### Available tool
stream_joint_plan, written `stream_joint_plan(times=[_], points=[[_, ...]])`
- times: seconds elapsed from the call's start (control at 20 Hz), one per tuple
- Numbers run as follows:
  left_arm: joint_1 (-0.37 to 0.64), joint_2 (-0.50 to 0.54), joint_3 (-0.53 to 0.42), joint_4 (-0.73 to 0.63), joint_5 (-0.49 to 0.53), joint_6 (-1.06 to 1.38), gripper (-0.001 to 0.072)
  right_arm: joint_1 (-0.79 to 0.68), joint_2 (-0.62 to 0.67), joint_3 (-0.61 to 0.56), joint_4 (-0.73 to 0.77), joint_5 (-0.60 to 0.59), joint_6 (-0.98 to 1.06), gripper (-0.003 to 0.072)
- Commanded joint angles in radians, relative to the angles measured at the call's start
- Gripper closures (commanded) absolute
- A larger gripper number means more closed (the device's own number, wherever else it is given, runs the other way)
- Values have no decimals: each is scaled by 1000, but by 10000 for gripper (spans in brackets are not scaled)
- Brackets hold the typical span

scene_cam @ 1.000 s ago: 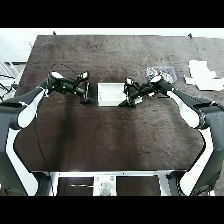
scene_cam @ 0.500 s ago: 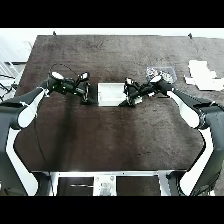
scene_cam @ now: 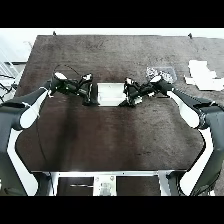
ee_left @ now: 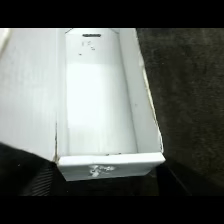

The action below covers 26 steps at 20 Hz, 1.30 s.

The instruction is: Fold the box and place the chain.

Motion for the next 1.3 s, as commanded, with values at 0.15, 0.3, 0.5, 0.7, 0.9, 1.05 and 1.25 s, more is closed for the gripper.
stream_joint_plan(times=[0.15,0.3,0.5,0.7,0.9,1.05,1.25], points=[[-37,-2,0,11,48,-7,-1,1,0,0,0,1,0,103],[-39,-19,0,8,53,-8,0,1,0,0,0,1,0,104],[-40,-30,0,-7,57,-5,-1,1,0,0,0,1,0,104],[-40,-30,0,-23,59,0,0,1,0,0,0,1,0,103],[-40,-40,1,-32,61,1,11,1,0,0,0,1,0,103],[-40,-40,1,-33,59,9,13,1,0,0,0,1,0,103],[-40,-46,1,-45,63,10,38,1,0,0,0,1,0,103]])
